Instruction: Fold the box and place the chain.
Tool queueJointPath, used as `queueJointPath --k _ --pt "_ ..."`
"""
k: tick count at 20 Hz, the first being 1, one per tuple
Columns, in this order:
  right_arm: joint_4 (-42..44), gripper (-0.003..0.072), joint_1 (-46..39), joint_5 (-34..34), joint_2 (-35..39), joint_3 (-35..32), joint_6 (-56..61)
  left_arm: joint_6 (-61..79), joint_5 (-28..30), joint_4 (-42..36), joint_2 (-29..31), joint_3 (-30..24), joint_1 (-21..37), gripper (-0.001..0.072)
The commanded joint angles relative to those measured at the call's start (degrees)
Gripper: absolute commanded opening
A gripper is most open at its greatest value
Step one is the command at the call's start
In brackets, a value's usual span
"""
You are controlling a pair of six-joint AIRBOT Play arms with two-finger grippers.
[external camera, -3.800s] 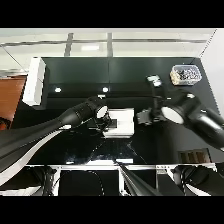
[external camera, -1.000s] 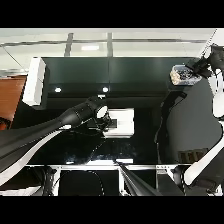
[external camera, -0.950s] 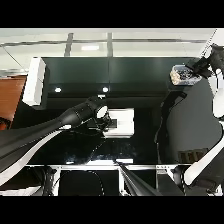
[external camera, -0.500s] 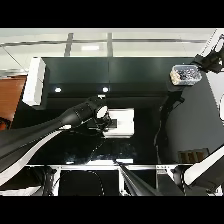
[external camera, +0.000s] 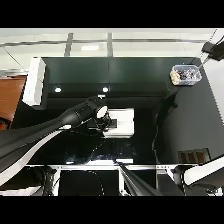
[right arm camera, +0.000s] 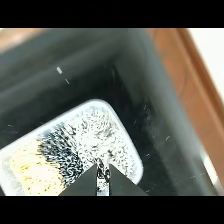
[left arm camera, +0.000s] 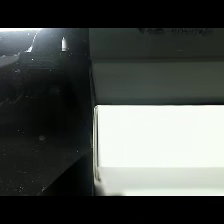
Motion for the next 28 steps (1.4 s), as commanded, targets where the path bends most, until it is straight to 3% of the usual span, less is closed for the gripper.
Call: queueJointPath --k 1,6,9,12,17,23,28 --pt "3.74 0.0023 0.2 0.63 8.55 0.02 -4.83 0.02 -0.13 -0.09 -0.02 0.0 0.04 0.0031" --pt "13.9 0.0023 1.38 0.83 21.75 -0.35 -8.09 0.0 -0.17 -0.11 -0.02 0.0 0.04 0.0031" --pt "15.39 0.0023 1.51 1.22 28.28 -0.35 -8.13 0.02 -0.17 -0.11 -0.02 0.0 0.04 0.0031" --pt "23.69 0.0023 1.84 1.2 33.66 -0.35 -8.59 0.0 -0.17 -0.11 -0.02 0.0 0.04 0.0031" --pt "25.29 0.0023 4.52 1.64 41.72 -0.35 -9.11 0.02 -0.15 -0.11 -0.02 0.0 0.04 0.0031" --pt "35.3 0.0023 4.61 2.29 46.64 -0.33 -10.47 0.02 0.02 -0.09 -0.02 0.0 0.04 0.0031" --pt "43.21 0.0023 4.61 11.04 46.86 -0.35 -12.41 0.02 0.0 -0.09 -0.02 0.0 0.04 0.0031"
